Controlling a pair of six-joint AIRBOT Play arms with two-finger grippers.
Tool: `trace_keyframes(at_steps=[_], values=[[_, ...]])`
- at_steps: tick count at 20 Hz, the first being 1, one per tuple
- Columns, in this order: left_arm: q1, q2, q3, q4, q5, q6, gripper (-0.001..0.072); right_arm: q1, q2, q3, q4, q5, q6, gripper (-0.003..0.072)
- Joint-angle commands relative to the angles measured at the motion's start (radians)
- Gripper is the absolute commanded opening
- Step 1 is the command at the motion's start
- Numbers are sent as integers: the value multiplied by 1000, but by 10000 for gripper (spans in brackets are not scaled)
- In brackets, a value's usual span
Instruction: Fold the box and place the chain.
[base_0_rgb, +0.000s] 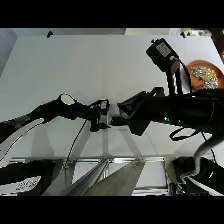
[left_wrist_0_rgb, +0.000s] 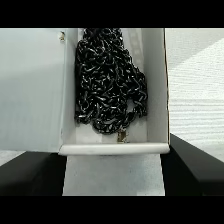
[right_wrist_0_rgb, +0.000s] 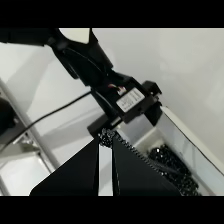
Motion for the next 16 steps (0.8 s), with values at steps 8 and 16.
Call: trace_keyframes(at_steps=[8,16], values=[[0,0,0,0,0,0,275,11,-2,1,-9,-182,1,23],[0,0,0,0,0,0,275,11,-145,-2,-134,83,2,23]])
